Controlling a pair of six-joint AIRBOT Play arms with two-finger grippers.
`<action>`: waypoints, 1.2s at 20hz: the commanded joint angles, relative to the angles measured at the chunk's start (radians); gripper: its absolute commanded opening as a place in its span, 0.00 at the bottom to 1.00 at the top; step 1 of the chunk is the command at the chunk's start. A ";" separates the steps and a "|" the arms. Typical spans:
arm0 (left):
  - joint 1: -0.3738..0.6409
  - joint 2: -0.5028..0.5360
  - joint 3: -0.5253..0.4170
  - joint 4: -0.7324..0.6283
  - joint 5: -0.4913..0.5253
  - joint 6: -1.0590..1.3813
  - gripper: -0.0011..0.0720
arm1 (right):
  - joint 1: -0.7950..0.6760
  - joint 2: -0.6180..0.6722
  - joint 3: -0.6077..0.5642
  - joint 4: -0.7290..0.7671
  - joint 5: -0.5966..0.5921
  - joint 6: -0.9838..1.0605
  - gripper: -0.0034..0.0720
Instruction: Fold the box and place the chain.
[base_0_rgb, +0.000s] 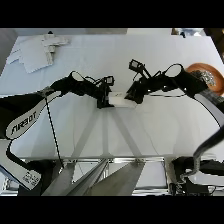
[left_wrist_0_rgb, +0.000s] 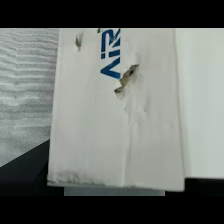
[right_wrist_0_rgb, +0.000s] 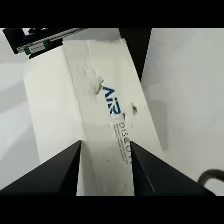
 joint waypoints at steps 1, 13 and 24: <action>0.000 0.000 0.000 0.000 0.000 0.000 0.39 | 0.030 0.023 -0.025 -0.002 -0.079 -0.155 0.58; 0.000 0.000 0.000 0.000 0.000 0.000 0.39 | 0.074 0.034 -0.052 0.006 -0.051 -0.247 0.60; 0.000 0.000 0.000 0.000 0.000 0.000 0.39 | 0.119 0.034 -0.067 -0.035 -0.227 -0.248 0.58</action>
